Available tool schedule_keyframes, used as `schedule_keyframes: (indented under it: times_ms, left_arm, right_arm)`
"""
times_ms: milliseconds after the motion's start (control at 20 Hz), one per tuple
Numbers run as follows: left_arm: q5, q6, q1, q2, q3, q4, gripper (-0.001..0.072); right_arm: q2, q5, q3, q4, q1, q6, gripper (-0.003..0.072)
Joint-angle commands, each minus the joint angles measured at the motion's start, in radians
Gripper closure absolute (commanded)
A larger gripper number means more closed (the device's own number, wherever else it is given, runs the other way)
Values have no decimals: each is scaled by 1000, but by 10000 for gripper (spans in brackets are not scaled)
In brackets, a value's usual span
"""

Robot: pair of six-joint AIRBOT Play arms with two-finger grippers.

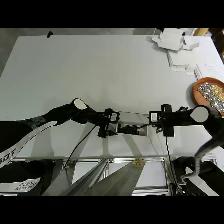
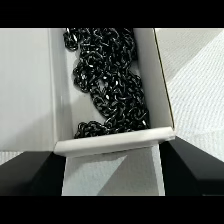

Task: Fold the box and place the chain.

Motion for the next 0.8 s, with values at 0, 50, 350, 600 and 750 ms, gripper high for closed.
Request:
schedule_keyframes:
  times_ms: [0,50,350,600,750]
  left_arm:
    - [0,0,1,1,1,0,437]
    - [0,0,1,1,1,0,437]
    - [0,0,1,1,1,0,437]
    - [0,0,1,1,1,0,437]
    - [0,0,1,1,1,0,437]
  right_arm:
    - [-105,-26,0,31,-5,-113,490]
    - [-127,-41,0,61,-5,-138,490]
    - [-184,-65,0,123,-5,-214,512]
    - [-184,-48,0,109,-5,-201,611]
    - [-182,-21,0,98,-5,-182,666]
